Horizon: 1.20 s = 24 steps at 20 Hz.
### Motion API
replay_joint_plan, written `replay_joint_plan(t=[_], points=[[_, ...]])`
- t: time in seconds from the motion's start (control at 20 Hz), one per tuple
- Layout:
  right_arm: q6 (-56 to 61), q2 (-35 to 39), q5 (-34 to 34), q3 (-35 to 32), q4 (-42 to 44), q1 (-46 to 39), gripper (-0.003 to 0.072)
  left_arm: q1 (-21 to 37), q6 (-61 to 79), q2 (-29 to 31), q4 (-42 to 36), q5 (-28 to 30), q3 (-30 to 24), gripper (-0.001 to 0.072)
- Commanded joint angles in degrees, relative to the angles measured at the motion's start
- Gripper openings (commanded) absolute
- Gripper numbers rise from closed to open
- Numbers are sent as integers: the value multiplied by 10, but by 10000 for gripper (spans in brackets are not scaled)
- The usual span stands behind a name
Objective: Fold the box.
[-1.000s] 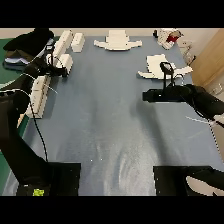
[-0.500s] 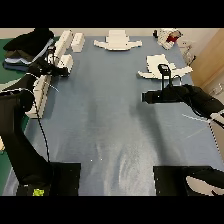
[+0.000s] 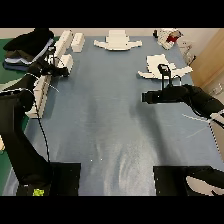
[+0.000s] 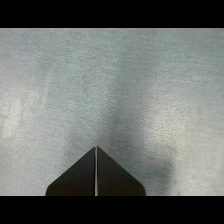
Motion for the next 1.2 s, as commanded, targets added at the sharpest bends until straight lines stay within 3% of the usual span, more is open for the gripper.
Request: replay_joint_plan(t=[0.0,0.2,0.45,0.9,0.95,1.0,1.05,1.15], points=[[0,0,0,0,0,0,19,1,0,-1,-1,0,0,716],[0,-3,-1,0,0,0,19,3,0,4,0,-6,1,719],[0,-3,-1,0,0,0,19,20,1,38,2,-53,1,719],[0,-3,-42,1,0,0,20,30,-2,142,1,-199,1,716],[0,-3,-56,1,1,0,20,30,-15,153,0,-221,1,601],[0,-3,-69,1,5,0,19,30,-31,165,0,-251,1,246],[0,-3,-85,5,9,0,17,30,-28,176,-1,-282,1,12],[1,-3,-113,20,21,2,14,25,-33,192,-1,-331,0,8]])
